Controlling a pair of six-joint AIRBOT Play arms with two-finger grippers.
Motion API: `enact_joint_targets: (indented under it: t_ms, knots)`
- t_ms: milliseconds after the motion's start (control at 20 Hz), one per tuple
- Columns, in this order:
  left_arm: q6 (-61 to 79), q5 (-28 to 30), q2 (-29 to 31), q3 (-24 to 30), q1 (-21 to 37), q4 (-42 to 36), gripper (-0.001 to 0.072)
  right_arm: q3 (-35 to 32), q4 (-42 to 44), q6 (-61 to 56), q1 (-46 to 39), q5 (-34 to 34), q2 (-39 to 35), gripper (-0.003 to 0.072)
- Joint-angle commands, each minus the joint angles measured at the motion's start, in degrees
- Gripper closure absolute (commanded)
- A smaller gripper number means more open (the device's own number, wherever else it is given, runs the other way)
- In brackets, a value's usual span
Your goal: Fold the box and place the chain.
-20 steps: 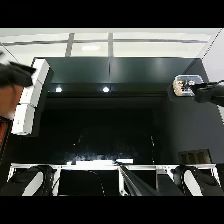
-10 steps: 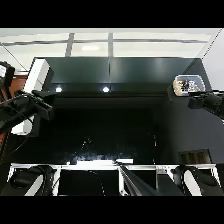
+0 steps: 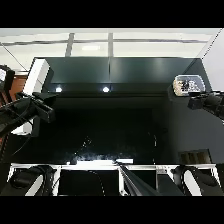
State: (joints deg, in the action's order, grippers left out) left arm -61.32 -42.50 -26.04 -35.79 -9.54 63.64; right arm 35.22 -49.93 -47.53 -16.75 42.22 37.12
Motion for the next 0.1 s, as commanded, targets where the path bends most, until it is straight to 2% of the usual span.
enact_joint_targets:
  t_ms: [0,50]
  knots:
    - [-0.02,0.09,0.07,0.02,0.00,0.00,0.0681,-0.04,-0.02,0.00,0.07,-0.04,-0.02,0.0666]
    - [-0.02,0.09,0.07,0.02,0.00,0.00,0.0681,-0.04,-0.02,0.00,0.07,-0.04,-0.02,0.0666]
